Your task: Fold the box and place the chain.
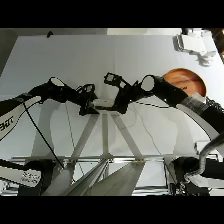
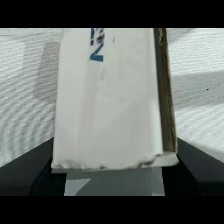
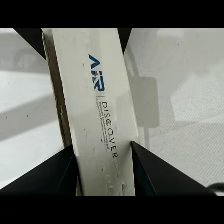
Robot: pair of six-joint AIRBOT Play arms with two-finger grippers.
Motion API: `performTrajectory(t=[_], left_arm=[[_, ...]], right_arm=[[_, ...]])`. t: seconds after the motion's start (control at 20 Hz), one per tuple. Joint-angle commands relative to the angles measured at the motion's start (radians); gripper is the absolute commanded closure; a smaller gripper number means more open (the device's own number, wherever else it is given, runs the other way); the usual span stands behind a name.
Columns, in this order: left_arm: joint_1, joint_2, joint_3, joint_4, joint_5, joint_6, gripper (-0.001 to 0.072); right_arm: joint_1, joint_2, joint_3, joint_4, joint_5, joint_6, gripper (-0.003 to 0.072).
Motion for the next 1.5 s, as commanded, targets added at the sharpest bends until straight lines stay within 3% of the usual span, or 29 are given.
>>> performTrajectory(t=[0.0, 0.15, 0.25, 0.5, 0.6, 0.7, 1.0, 1.45], left_arm=[[0.0, 0.0, 0.0, -0.001, 0.002, 0.0, 0.0455], [0.0, 0.0, 0.0, -0.001, 0.002, 0.0, 0.0455], [0.0, 0.0, 0.0, -0.001, 0.002, 0.0, 0.0455], [0.0, 0.0, 0.0, -0.001, 0.002, 0.0, 0.0455], [0.0, 0.0, 0.0, -0.001, 0.002, 0.0, 0.0455], [0.0, 0.0, 0.0, -0.001, 0.002, 0.0, 0.0455], [0.0, 0.0, 0.0, -0.001, 0.002, 0.0, 0.0455], [0.0, 0.0, 0.0, -0.001, 0.002, 0.0, 0.0455]], right_arm=[[0.002, -0.002, -0.029, -0.002, -0.003, 0.004, 0.0345], [0.002, -0.002, -0.042, -0.002, 0.002, 0.004, 0.0342], [0.002, -0.002, -0.048, -0.002, 0.012, 0.004, 0.0266], [0.002, -0.001, -0.048, -0.002, 0.018, 0.003, 0.0258], [0.002, -0.001, -0.048, -0.003, 0.017, 0.003, 0.0128], [0.002, -0.001, -0.048, -0.026, 0.009, 0.003, 0.0106], [0.002, 0.037, -0.048, -0.139, -0.016, 0.004, 0.0104], [0.001, 0.089, -0.048, -0.079, -0.038, 0.004, 0.0083]])
